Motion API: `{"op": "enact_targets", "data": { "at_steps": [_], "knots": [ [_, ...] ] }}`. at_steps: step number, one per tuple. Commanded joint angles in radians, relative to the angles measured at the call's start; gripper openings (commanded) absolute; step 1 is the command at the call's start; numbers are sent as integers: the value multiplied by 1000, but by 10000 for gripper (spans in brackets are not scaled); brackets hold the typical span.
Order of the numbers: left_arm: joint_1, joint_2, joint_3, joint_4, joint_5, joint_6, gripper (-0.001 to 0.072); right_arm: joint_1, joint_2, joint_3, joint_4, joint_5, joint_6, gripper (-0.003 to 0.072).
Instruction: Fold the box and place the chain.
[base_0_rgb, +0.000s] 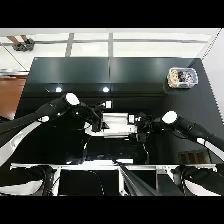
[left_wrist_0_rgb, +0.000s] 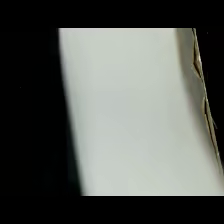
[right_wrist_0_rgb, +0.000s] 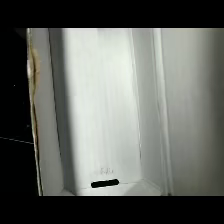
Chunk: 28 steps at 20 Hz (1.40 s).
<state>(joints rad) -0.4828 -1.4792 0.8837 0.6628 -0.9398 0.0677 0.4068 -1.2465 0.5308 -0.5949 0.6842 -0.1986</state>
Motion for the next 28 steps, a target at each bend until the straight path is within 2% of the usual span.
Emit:
{"op": "enact_targets", "data": {
  "at_steps": [1, 6, 7, 8, 9, 11, 13, 14, 16, 20, 21, 25, 28],
  "knots": [
    [18, 50, 51, 79, -109, -98, 585, 0, 1, 0, -4, -35, 23, 337],
    [39, 190, 77, 433, -241, -381, 569, 0, 1, 0, -4, -60, 23, 337],
    [39, 214, 77, 484, -264, -456, 436, 0, 1, 0, -4, -60, 23, 337],
    [39, 235, 77, 502, -299, -529, 186, 0, 1, 0, -4, -60, 23, 337],
    [38, 253, 77, 495, -333, -551, 30, 0, 1, 0, -4, -60, 23, 337],
    [27, 258, 75, 381, -437, -612, 28, 0, 1, 0, -4, -60, 23, 337],
    [-2, 251, 43, 196, -444, -707, 28, 0, 1, 0, -4, -60, 23, 337],
    [-22, 250, 18, 126, -399, -702, 28, 0, 1, 0, -4, -60, 23, 338],
    [-59, 249, -32, 37, -222, -694, 28, 0, 1, 0, -4, -60, 23, 338],
    [-37, 247, -43, -5, 44, -666, 30, 0, 1, 0, -4, -60, 23, 337],
    [-25, 247, -43, -10, 82, -657, 30, 0, 1, 0, -4, -60, 23, 338],
    [-9, 246, -23, 23, 117, -583, 30, 0, 2, 0, -5, -57, 23, 338],
    [-9, 227, -21, 37, 204, -583, 30, 0, 1, 0, -3, -47, 23, 338]
  ]
}}
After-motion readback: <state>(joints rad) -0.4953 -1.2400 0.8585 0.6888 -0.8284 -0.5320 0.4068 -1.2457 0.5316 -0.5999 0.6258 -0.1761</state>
